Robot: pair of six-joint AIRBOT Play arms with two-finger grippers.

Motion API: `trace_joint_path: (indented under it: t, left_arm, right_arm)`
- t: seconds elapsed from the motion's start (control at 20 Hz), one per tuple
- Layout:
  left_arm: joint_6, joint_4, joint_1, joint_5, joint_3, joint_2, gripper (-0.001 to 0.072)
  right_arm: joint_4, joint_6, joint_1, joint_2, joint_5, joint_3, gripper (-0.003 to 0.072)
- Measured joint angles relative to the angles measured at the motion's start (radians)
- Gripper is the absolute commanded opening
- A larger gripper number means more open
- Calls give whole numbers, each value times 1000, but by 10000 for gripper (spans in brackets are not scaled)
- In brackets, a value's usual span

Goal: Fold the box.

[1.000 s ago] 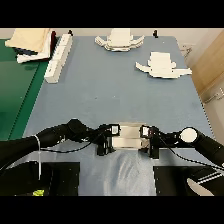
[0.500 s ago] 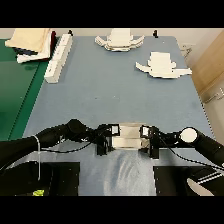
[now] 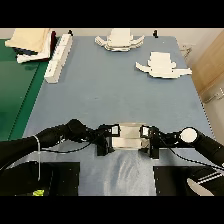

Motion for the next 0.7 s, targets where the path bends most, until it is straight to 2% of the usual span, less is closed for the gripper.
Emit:
trace_joint_path:
  t: [0.4, 0.45, 0.7]
  left_arm:
    - [-5, 0, -45, 63, 0, -1, 676]
    - [-6, 0, -47, 68, 0, -1, 653]
    - [-6, 1, -50, 76, 0, -1, 648]
  right_arm:
    - [0, 1, 0, 0, 0, 0, 514]
    - [0, 1, 0, 0, 0, 0, 514]
    - [0, 1, 0, 0, 0, 0, 514]
